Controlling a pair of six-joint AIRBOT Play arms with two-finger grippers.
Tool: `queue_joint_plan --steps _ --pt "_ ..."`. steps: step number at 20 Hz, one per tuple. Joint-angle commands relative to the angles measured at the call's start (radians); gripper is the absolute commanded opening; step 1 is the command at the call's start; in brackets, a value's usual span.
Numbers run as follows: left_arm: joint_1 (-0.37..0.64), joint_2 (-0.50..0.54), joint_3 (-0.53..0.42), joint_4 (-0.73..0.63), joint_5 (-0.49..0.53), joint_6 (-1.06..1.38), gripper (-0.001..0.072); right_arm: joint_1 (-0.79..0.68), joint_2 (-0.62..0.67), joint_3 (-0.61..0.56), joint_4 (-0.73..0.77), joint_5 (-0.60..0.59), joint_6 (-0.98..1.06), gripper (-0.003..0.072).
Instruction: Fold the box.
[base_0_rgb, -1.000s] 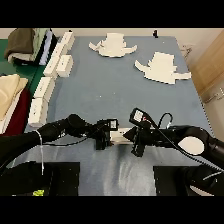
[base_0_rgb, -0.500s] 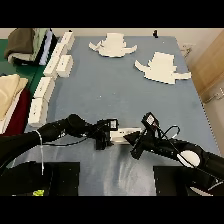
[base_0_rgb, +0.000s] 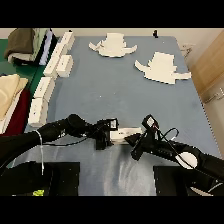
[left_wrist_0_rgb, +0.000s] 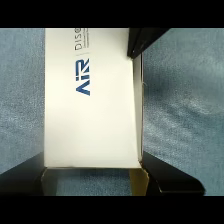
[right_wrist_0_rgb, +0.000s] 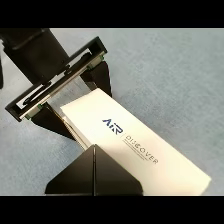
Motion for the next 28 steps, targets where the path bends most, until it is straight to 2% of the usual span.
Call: queue_joint_plan --steps 1,6,16,28 --pt "0.0 0.0 0.0 0.001 0.0 0.001 0.0528 0.002 -0.035 -0.004 -0.002 -0.002 0.001 0.0003" --pt "0.0 0.0 0.0 0.001 0.0 0.001 0.0528 0.002 -0.09 -0.004 -0.002 -0.01 0.0 0.0003" --pt "0.0 0.0 0.0 0.001 0.0 0.001 0.0528 0.002 -0.116 -0.005 -0.002 -0.011 0.001 0.0003" --pt "0.0 0.0 0.0 0.001 0.0 0.001 0.0528 -0.015 0.074 0.001 -0.006 -0.03 0.0 0.0003"
